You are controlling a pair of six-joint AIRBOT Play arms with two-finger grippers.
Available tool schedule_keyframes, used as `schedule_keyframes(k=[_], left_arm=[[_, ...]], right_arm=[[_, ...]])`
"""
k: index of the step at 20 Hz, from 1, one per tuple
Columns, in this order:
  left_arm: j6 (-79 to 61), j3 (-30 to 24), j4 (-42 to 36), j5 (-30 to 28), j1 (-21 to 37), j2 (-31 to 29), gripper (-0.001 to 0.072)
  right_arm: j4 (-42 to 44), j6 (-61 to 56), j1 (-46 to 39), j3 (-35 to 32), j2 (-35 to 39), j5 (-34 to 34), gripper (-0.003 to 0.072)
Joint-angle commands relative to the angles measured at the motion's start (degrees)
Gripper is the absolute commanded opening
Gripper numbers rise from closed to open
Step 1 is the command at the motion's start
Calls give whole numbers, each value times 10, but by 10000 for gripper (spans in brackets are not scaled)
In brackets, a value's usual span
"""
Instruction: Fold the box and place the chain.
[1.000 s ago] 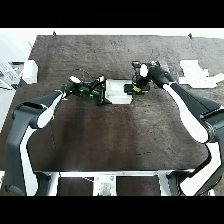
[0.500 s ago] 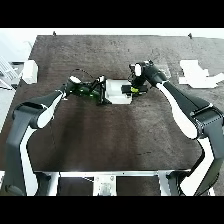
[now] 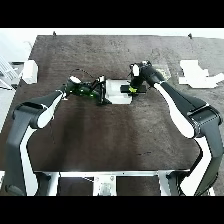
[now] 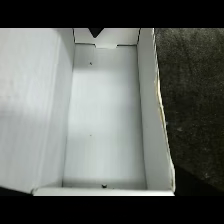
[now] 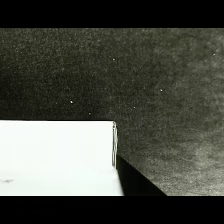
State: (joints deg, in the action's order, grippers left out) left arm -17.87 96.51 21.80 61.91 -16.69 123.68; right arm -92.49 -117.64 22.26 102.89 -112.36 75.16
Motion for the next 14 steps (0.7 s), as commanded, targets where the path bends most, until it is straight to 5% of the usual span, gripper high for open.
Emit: schedule_keyframes(k=[1, 2, 3, 4, 5, 14], left_arm=[[0, 0, 0, -2, 1, 0, 233], [0, 0, 0, -3, 1, 0, 233], [0, 0, 0, -4, 1, 0, 233], [0, 0, 0, -4, 1, 0, 233], [0, 0, 0, -4, 1, 0, 233], [0, 0, 0, -4, 1, 0, 233]], right_arm=[[-24, -7, 14, 3, -5, -3, 5], [-30, -9, 17, 4, -5, -3, 6], [-27, -9, 17, 8, -4, 0, 119], [-25, -9, 17, 14, -4, 8, 471], [-26, -8, 17, 22, -1, 15, 586], [-36, 96, 11, 23, 127, 27, 585]])
